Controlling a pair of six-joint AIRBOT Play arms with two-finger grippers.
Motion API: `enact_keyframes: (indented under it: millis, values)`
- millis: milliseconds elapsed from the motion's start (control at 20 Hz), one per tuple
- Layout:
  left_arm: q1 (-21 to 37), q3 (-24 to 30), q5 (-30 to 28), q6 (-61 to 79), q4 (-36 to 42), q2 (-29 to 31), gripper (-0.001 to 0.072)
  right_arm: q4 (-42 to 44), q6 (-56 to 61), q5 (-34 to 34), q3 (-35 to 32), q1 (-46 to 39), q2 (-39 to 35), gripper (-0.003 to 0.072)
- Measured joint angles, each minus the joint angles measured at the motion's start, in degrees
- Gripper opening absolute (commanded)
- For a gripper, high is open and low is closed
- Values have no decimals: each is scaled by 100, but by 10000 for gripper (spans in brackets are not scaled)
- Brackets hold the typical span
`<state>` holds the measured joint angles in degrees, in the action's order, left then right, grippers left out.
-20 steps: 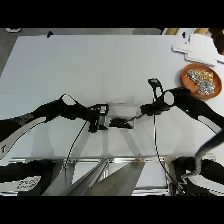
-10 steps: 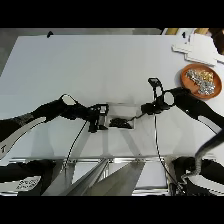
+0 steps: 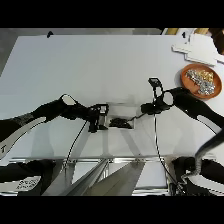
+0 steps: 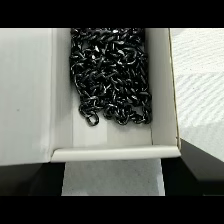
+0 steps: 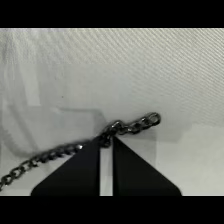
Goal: Fold the box and place the chain.
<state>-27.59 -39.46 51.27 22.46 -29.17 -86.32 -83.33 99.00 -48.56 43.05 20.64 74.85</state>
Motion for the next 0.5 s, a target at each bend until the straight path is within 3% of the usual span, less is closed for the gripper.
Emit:
enact_keyframes:
  millis: [300,500]
  values:
    - [0,-2,0,0,0,0,153,0,-140,-15,0,0,-9,18]
    - [0,0,0,0,0,0,153,-7,-352,-238,-2,7,-396,18]
